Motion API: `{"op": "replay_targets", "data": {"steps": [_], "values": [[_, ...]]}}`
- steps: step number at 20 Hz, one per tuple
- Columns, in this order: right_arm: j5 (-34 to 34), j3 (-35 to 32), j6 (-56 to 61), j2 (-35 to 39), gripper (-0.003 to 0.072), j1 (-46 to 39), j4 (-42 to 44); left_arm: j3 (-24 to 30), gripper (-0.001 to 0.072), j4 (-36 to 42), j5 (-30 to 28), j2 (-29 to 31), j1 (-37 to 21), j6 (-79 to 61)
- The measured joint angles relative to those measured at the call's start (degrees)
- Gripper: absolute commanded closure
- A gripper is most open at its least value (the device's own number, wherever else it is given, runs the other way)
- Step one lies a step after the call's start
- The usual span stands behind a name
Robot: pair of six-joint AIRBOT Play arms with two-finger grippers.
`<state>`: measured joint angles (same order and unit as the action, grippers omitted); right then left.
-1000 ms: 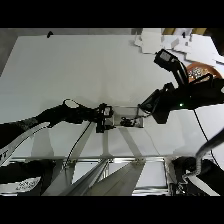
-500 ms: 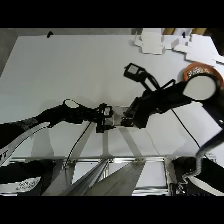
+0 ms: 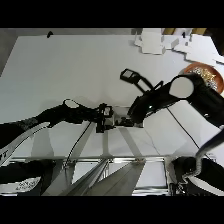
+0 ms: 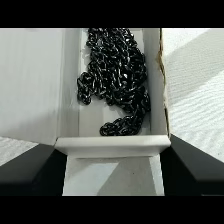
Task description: Fold the box and place the chain.
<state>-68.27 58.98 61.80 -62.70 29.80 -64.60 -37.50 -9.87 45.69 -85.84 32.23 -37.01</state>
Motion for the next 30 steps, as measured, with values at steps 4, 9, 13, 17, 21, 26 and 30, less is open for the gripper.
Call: {"op": "replay_targets", "data": {"steps": [4,9,13,17,21,26,30], "values": [[-0.63,0.83,0.35,2.73,0.0486,-7.63,-1.99,0.0,0.0574,0.0,0.0,0.0,0.0,-0.02],[0.57,-0.76,-0.24,3.13,0.0527,-17.81,-8.13,-0.02,0.0574,0.0,0.02,0.0,0.0,0.0],[3.04,-5.46,-5.27,1.86,0.0527,-21.59,-9.57,0.0,0.0574,0.0,0.0,0.0,0.0,-0.02],[6.45,-11.34,-8.33,0.61,0.0526,-22.64,-9.03,0.0,0.0574,0.0,0.0,0.0,0.0,0.0],[9.86,-15.82,-8.33,0.17,0.0482,-22.93,-8.87,0.0,0.0574,0.0,0.0,0.0,0.0,0.0],[13.05,-17.64,-2.95,-0.02,0.0484,-22.97,-10.51,0.0,0.0574,-0.02,0.02,0.0,0.0,0.0],[14.25,-17.92,4.46,-0.02,0.0483,-22.97,-14.8,0.0,0.0574,0.0,0.02,0.0,0.0,-0.02]]}}
